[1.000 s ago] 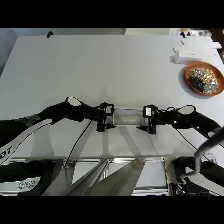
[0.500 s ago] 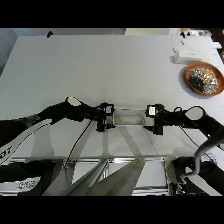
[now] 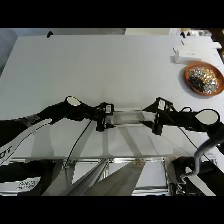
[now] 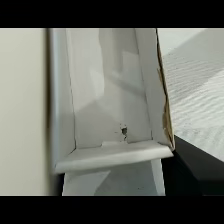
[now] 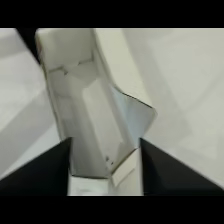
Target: Fold the box and place the chain.
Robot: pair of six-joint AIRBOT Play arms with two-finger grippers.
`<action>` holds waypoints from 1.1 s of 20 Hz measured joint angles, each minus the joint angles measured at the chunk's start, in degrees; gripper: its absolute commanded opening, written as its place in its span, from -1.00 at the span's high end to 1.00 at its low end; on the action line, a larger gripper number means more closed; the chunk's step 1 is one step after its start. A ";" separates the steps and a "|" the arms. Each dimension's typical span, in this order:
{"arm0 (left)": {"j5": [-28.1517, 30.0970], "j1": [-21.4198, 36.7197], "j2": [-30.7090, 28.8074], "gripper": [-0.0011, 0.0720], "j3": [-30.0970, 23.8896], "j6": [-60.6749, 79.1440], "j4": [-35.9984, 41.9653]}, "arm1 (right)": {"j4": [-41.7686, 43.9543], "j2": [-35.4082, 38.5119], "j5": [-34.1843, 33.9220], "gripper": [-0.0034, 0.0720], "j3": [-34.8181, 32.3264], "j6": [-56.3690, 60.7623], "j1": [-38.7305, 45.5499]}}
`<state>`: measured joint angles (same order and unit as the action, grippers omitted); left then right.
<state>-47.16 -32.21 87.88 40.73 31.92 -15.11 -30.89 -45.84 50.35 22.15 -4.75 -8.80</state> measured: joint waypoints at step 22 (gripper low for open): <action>-0.13 -0.04 0.04 0.28 -0.02 0.00 0.07 | -0.26 2.16 5.11 0.85 0.26 10.38 -5.25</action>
<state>-47.29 -32.25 87.92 40.71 31.92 -15.05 -31.16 -43.68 55.46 22.41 5.63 -14.04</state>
